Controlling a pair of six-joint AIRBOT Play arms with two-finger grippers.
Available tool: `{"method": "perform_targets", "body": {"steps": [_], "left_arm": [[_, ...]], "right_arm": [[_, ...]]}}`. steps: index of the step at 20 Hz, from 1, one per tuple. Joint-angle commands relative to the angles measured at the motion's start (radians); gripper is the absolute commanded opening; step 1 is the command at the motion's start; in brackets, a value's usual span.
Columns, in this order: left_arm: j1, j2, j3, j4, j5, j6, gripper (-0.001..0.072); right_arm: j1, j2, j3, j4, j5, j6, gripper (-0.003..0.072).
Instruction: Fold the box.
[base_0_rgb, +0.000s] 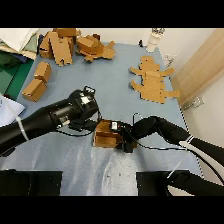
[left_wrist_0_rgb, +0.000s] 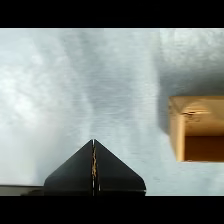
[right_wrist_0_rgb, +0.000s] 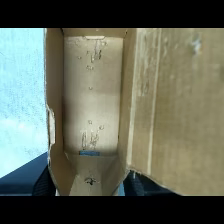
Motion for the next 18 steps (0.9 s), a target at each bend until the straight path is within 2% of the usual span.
{"method": "perform_targets", "body": {"steps": [1, 3, 5, 7, 9, 11, 12, 14, 16, 18], "left_arm": [[0.146, 0.106, -0.075, -0.158, 0.108, 0.347, 0.0012], [0.34, 0.159, -0.133, -0.528, 0.256, 0.802, 0.0013], [0.563, 0.153, -0.166, -0.919, 0.293, 1.293, 0.0014], [0.743, 0.103, -0.169, -1.188, 0.291, 1.645, 0.0015], [0.862, 0.038, -0.17, -1.36, 0.401, 1.878, 0.0015], [0.902, -0.019, -0.17, -1.468, 0.46, 2.145, 0.0014], [0.897, -0.033, -0.171, -1.472, 0.45, 2.232, 0.0014], [0.856, -0.027, -0.21, -1.471, 0.367, 2.383, 0.0013], [0.816, -0.006, -0.306, -1.467, 0.321, 2.501, 0.0013], [0.776, 0.006, -0.442, -1.446, 0.34, 2.657, 0.0014]], "right_arm": [[0.001, 0.001, 0.001, 0.0, 0.0, 0.001, 0.0463], [0.001, 0.001, 0.001, 0.0, 0.001, 0.001, 0.0462], [0.001, 0.001, 0.001, 0.0, 0.001, 0.0, 0.0463], [0.001, 0.001, 0.001, 0.0, 0.0, 0.001, 0.0463], [0.001, 0.001, 0.001, -0.001, 0.001, 0.001, 0.0462], [0.001, 0.001, 0.001, -0.003, 0.002, 0.0, 0.0462], [0.001, 0.001, 0.001, -0.003, 0.005, 0.0, 0.0463], [0.001, 0.001, 0.001, -0.004, 0.008, 0.001, 0.0463], [0.001, 0.001, 0.001, -0.003, 0.008, 0.0, 0.0463], [0.001, 0.001, 0.001, -0.003, 0.008, 0.0, 0.0463]]}}
